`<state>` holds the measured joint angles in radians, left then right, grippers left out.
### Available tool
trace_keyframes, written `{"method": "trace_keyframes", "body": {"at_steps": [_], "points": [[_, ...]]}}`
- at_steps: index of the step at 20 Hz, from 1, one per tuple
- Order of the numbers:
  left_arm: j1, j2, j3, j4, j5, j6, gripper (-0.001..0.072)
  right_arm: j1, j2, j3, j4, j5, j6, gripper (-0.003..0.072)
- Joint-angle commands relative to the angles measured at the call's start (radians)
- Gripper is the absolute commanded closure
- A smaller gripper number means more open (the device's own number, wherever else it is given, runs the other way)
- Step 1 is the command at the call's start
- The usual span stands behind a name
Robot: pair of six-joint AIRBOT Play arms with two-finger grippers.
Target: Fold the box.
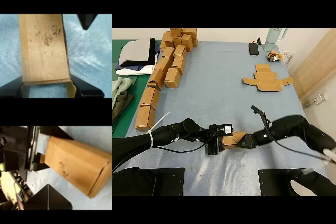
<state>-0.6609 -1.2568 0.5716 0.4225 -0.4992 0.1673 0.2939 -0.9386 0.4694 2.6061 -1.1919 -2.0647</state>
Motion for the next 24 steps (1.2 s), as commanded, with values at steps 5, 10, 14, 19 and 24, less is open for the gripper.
{"method": "trace_keyframes", "body": {"at_steps": [5,10,14,19,24], "points": [[0.0,0.0,0.001,0.0,-0.001,0.0,0.0105,-0.068,-0.224,0.06,0.101,-0.188,-0.232,0.0682],[0.0,0.0,0.001,0.0,-0.001,0.0,0.0105,-0.068,-0.223,0.059,0.093,-0.061,-0.231,0.0682],[0.0,0.0,0.001,0.0,-0.001,0.0,0.0105,-0.068,-0.219,0.059,0.077,-0.01,-0.22,0.0683],[0.0,0.0,0.001,0.0,0.0,0.0,0.0105,-0.068,-0.219,0.059,0.049,-0.01,-0.22,0.0683],[0.0,0.0,0.001,0.0,0.0,0.0,0.0104,-0.068,-0.22,0.055,0.038,-0.01,-0.22,0.0683]]}}
